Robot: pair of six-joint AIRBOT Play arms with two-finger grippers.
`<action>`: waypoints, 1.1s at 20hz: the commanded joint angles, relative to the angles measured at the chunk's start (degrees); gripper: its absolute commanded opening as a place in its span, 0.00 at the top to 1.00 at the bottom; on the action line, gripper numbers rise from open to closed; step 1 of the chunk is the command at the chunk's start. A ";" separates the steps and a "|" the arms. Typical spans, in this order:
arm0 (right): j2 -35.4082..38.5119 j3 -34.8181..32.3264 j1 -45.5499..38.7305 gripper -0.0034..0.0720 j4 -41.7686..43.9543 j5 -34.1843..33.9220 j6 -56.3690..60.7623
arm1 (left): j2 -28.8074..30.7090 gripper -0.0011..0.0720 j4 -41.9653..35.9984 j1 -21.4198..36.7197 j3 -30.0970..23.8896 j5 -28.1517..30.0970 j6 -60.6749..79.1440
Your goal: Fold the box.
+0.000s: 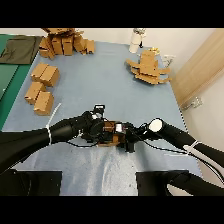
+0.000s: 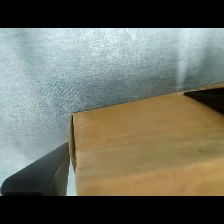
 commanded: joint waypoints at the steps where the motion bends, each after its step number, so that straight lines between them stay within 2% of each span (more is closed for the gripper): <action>1: 0.00 -0.02 0.02 0.29 0.04 0.00 0.00 | -0.26 0.40 0.02 -0.02 0.09 0.68 0.09; 2: 0.00 -0.02 0.02 0.29 0.02 0.00 0.00 | -0.28 0.49 0.04 0.00 0.09 1.05 -0.04; 3: 0.00 -0.02 0.02 0.29 0.02 0.00 0.00 | -0.33 0.62 0.04 0.00 0.09 1.49 -0.02; 4: -0.02 -0.02 0.02 0.30 0.02 0.02 0.00 | -0.33 0.87 0.04 0.00 0.09 2.19 0.00; 5: 0.00 -0.02 0.02 0.30 0.02 0.02 0.00 | -0.31 0.97 0.00 0.00 0.09 2.95 0.13; 14: 0.00 -0.02 0.02 0.29 0.02 0.02 0.00 | -0.31 0.97 -1.64 -0.02 0.09 2.91 0.79; 15: 0.00 -0.04 0.02 0.30 0.02 0.02 0.00 | -0.31 0.70 -1.77 -0.02 0.09 2.91 1.14; 16: -0.02 -0.02 0.02 0.30 0.02 0.02 0.00 | -0.31 0.26 -1.77 -0.02 0.09 2.93 1.18; 17: 0.00 -0.02 0.02 0.29 0.02 0.02 0.00 | -0.28 0.19 -1.90 -0.02 0.09 2.89 1.16; 22: 0.00 -0.04 0.02 0.29 0.02 0.04 0.00 | 0.00 0.19 -1.84 0.09 0.09 2.29 1.16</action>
